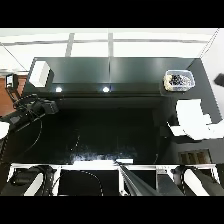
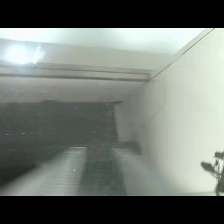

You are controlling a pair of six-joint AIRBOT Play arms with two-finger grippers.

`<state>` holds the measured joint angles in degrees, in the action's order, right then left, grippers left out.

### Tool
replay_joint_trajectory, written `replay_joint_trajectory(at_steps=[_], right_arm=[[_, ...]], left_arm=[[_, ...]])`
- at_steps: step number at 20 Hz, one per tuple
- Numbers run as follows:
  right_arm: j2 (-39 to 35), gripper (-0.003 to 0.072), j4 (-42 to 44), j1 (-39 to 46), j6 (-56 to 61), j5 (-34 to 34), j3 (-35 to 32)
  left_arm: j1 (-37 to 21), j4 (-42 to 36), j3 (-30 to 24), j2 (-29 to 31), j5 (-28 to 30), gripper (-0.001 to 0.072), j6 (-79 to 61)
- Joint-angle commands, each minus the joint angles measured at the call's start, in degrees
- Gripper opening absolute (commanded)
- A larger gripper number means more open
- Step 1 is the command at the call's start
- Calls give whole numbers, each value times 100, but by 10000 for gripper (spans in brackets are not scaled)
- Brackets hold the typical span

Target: Fold the box and place the chain.

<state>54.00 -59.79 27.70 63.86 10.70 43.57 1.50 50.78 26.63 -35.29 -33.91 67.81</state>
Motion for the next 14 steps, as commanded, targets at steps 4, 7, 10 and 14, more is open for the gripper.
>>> replay_joint_trajectory(at_steps=[4,7,10,14], right_arm=[[2074,720,-960,2232,507,4063,1856],[2806,720,-2216,2507,949,5696,2361],[3082,720,-2166,2529,684,5928,2446],[3279,720,-1934,2378,-457,6249,2446]], left_arm=[[570,-299,9,-188,28,711,-728],[887,11,9,-190,-17,711,-743],[1141,125,7,-269,-195,710,-743],[1281,127,7,-472,-177,710,-767]])
